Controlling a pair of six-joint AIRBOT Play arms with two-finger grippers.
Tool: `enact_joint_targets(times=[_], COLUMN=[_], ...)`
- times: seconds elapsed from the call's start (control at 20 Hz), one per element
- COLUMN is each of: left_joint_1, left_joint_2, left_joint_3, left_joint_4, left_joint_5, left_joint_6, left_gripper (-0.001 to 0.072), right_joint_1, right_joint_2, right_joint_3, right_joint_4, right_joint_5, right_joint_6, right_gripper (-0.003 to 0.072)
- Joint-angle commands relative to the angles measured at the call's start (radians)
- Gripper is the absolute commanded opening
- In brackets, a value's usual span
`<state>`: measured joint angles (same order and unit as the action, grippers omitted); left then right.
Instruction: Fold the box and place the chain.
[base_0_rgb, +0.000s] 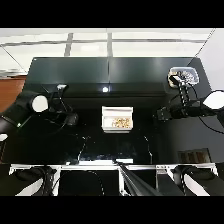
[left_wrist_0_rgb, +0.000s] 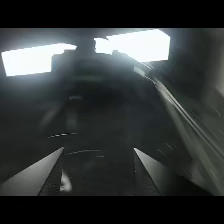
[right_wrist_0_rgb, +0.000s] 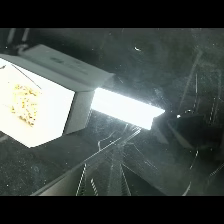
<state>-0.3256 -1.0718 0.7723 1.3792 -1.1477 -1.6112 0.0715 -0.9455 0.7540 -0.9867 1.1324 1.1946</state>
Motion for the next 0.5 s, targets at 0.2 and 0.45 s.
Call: enact_joint_targets(times=[0.2, 0.45], left_joint_1=[0.043, 0.011], left_joint_2=[-0.029, -0.153], left_joint_3=[-0.140, -0.125], left_joint_4=[-0.677, -0.765], left_joint_5=[0.177, 0.206], left_joint_6=[1.621, 1.958], left_gripper=[0.0716, 0.0716], right_joint_1=[-0.001, -0.001], right_joint_2=[0.001, 0.001], right_joint_3=[0.000, 0.000], right_joint_4=[0.002, 0.003], right_joint_5=[-0.001, -0.014], right_joint_6=[0.022, 0.023], right_gripper=[0.0241, 0.0240])
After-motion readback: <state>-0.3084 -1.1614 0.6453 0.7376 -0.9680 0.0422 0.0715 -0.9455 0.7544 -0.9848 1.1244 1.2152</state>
